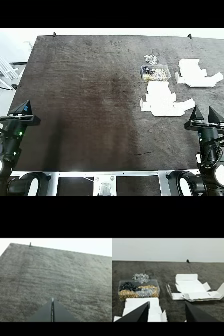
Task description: Fold the box and place the chain.
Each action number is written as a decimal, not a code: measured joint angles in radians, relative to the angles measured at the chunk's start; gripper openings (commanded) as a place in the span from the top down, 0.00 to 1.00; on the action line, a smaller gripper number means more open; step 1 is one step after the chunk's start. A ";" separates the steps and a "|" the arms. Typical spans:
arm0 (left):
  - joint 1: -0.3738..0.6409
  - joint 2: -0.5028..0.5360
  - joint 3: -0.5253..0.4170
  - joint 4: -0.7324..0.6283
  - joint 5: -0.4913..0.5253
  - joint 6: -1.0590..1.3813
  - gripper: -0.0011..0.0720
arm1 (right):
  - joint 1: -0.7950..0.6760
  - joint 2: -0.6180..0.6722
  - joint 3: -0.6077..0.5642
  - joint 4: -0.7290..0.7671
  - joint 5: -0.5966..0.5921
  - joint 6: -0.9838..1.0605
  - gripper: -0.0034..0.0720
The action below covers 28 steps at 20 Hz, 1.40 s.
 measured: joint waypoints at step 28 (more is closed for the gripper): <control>0.000 0.000 0.000 0.000 0.000 0.000 0.96 | -0.466 -1.090 0.787 -0.276 0.629 0.420 0.30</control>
